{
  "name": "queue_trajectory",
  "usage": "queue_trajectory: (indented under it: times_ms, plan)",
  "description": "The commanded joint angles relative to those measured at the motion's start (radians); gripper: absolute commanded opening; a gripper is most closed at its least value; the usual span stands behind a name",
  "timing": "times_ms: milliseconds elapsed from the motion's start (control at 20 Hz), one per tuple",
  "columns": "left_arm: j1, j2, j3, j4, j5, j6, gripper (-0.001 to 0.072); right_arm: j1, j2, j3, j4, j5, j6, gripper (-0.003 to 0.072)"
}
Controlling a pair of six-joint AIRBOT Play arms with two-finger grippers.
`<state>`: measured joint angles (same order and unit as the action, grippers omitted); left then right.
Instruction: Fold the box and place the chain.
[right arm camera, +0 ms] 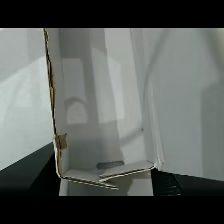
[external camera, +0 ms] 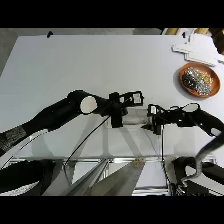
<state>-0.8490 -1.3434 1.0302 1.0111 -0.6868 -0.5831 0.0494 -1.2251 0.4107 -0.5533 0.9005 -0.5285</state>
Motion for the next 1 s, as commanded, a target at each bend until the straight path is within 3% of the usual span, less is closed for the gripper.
queue_trajectory:
  times_ms: [0, 300, 600, 800, 950]
  plan:
    - [0.021, -0.051, 0.007, -0.093, 0.216, 0.064, 0.0005, -0.001, 0.000, 0.000, 0.001, 0.001, 0.000, 0.0414]
    - [0.095, -0.200, 0.015, -0.163, 0.205, 0.039, 0.0005, -0.001, 0.000, 0.000, 0.001, 0.001, 0.000, 0.0414]
    - [0.103, -0.255, 0.015, -0.162, 0.161, -0.020, 0.0005, -0.001, 0.000, 0.000, 0.001, 0.001, 0.000, 0.0414]
    - [0.127, -0.151, 0.015, -0.124, 0.033, -0.020, 0.0006, -0.001, 0.000, 0.000, 0.001, 0.001, 0.000, 0.0414]
    - [0.147, -0.033, 0.014, -0.002, -0.169, -0.021, 0.0006, -0.001, 0.000, 0.000, 0.001, 0.001, 0.000, 0.0414]
